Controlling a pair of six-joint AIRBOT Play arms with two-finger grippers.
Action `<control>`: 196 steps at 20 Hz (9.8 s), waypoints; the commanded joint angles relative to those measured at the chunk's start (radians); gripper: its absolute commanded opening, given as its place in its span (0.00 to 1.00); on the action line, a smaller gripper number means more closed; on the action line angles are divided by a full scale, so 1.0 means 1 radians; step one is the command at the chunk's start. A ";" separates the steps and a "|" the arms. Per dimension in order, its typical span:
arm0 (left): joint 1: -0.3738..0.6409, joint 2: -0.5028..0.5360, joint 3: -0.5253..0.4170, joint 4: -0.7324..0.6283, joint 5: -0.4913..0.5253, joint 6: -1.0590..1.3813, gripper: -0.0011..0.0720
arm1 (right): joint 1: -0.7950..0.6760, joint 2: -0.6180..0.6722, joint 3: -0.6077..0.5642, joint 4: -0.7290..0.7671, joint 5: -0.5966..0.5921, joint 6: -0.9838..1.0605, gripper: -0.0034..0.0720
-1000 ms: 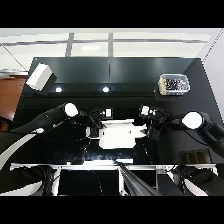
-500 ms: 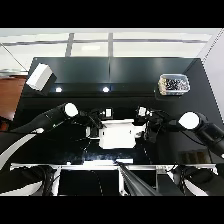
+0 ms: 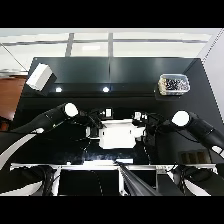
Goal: Fold the box and place the chain.
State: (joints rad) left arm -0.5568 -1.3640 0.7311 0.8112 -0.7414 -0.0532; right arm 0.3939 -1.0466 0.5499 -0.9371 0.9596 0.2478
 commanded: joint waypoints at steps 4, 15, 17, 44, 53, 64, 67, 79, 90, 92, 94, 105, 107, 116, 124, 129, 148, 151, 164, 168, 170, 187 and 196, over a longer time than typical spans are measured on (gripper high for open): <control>0.001 -0.001 0.001 0.000 -0.001 0.000 0.06 | 0.001 -0.016 -0.058 0.002 0.036 -0.010 0.96; 0.001 -0.001 0.001 0.000 -0.001 0.000 0.06 | 0.019 -0.016 -0.070 0.046 0.040 -0.036 0.96; 0.001 -0.001 0.001 0.000 -0.001 0.000 0.06 | 0.051 -0.016 -0.077 0.047 0.015 -0.029 0.96; 0.001 -0.001 0.001 0.000 -0.003 0.000 0.06 | 0.137 0.089 -0.079 0.073 -0.300 0.045 0.96; 0.001 -0.001 0.001 0.000 -0.003 0.000 0.06 | 0.151 0.089 -0.078 0.071 -0.320 0.043 0.96; 0.001 -0.001 0.001 0.000 -0.003 0.000 0.06 | 0.150 0.094 -0.035 0.038 -0.286 0.060 0.96; 0.001 -0.001 0.001 0.000 -0.003 -0.001 0.06 | 0.148 0.094 -0.035 0.035 -0.288 0.096 0.96; 0.000 -0.001 0.001 -0.002 -0.003 -0.003 0.06 | 0.148 0.090 -0.035 0.075 -0.314 0.044 0.96; 0.000 -0.001 0.001 -0.002 -0.003 -0.003 0.06 | 0.148 0.040 -0.035 0.101 -0.375 0.002 0.96; 0.000 0.000 0.001 -0.002 -0.003 -0.003 0.06 | 0.148 0.040 -0.035 0.101 -0.357 0.002 0.96; 0.000 0.000 0.007 -0.002 -0.007 -0.003 0.06 | 0.148 0.040 -0.035 0.097 -0.304 0.002 0.96; -0.008 0.000 0.037 0.018 -0.026 0.055 0.05 | 0.106 0.067 -0.018 0.050 -0.229 0.001 0.96; -0.008 0.000 0.037 0.018 -0.025 0.055 0.05 | 0.107 0.067 -0.018 0.089 -0.211 -0.023 0.96; -0.008 0.000 0.037 0.018 -0.025 0.054 0.05 | 0.069 0.064 -0.018 0.118 -0.208 -0.093 0.96; -0.008 0.000 0.037 0.018 -0.025 0.054 0.05 | 0.069 0.016 -0.018 0.225 -0.235 -0.182 0.96; -0.008 0.000 0.037 0.018 -0.021 0.054 0.05 | 0.069 0.006 -0.019 0.247 -0.153 -0.204 0.96; -0.008 0.000 0.037 0.017 -0.021 0.045 0.05 | 0.068 -0.111 -0.022 0.256 -0.193 -0.309 0.96; -0.011 0.000 0.037 0.017 -0.021 0.004 0.05 | 0.068 -0.113 -0.034 0.256 -0.208 -0.309 0.96; -0.011 -0.002 0.037 0.017 -0.011 0.001 0.05 | 0.061 -0.149 -0.046 0.348 -0.227 -0.414 0.96; -0.011 -0.002 0.037 0.017 -0.011 0.000 0.05 | 0.061 -0.153 -0.046 0.342 -0.246 -0.413 0.96; -0.011 -0.002 0.037 0.018 -0.011 0.000 0.05 | 0.061 -0.172 -0.046 0.342 -0.245 -0.413 0.96; -0.010 -0.002 0.037 0.018 -0.010 0.000 0.06 | 0.018 -0.179 -0.045 0.311 -0.187 -0.397 0.96; -0.010 -0.002 0.037 0.017 -0.009 0.000 0.05 | 0.018 -0.169 -0.045 0.290 -0.186 -0.394 0.82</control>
State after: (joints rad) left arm -0.5671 -1.3659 0.7673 0.8288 -0.7525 -0.0528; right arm 0.4118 -1.2167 0.5045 -0.6430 0.7738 -0.1467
